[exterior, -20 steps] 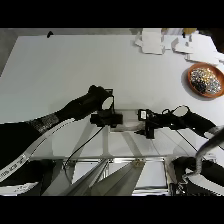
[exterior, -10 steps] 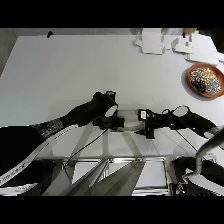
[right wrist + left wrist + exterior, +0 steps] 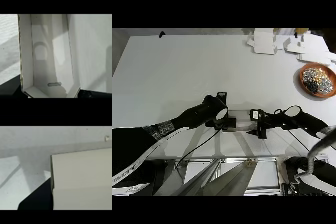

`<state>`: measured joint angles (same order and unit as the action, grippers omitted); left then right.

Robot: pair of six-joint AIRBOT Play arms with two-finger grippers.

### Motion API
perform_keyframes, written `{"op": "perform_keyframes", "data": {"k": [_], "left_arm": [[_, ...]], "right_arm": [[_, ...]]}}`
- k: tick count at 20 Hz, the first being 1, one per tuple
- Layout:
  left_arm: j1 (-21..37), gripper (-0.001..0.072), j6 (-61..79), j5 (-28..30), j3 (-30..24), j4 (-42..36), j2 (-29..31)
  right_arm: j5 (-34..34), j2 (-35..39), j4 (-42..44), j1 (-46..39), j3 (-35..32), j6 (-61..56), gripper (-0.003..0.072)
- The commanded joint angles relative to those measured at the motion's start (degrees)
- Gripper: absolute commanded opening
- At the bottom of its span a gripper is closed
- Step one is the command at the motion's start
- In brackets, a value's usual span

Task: Fold the box and place the chain.

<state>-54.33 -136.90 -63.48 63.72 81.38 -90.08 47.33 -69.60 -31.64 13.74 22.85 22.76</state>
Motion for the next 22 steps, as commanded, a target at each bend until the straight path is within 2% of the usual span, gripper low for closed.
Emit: {"op": "perform_keyframes", "data": {"k": [1, 5, 8, 14, 16, 19, 20, 21, 22], "left_arm": [[-0.1, 0.0003, 0.2, -0.5, -0.1, -0.1, -0.5], [0.1, 0.0014, 0.4, -3.0, 0.1, 0.1, -0.5], [0.5, 0.0155, 0.6, -5.8, 1.8, 0.5, -0.5], [1.2, 0.014, 0.5, -6.5, 3.4, 0.3, -1.5], [0.9, 0.0007, 0.6, -6.4, 3.4, -0.6, -2.7], [0.3, 0.0004, 0.6, -5.3, 3.4, -1.0, -3.5], [0.3, 0.0024, 0.6, -5.4, 3.4, -1.0, -3.3], [0.3, 0.0085, 0.6, -5.7, 3.4, -1.0, -3.2], [0.4, 0.018, 0.6, -5.9, 3.4, -0.9, -2.8]], "right_arm": [[-0.2, 0.0, 0.0, 0.0, 0.0, 0.2, 0.0337], [-0.2, 0.0, 0.0, 0.0, 0.0, 0.2, 0.0337], [-0.2, 0.0, 0.0, 0.0, 0.0, 0.2, 0.0337], [-0.2, 0.0, 0.0, 0.0, 0.0, 0.2, 0.0337], [-0.2, 0.0, 0.0, 0.0, 0.0, 0.2, 0.0337], [-0.2, 0.0, 0.0, 0.0, 0.0, 0.2, 0.0337], [-0.2, 0.0, 0.0, 0.0, 0.0, 0.2, 0.0337], [-0.2, 0.0, 0.0, 0.0, 0.0, 0.2, 0.0337], [-0.2, 0.0, 0.0, 0.0, 0.0, 0.2, 0.0337]]}}
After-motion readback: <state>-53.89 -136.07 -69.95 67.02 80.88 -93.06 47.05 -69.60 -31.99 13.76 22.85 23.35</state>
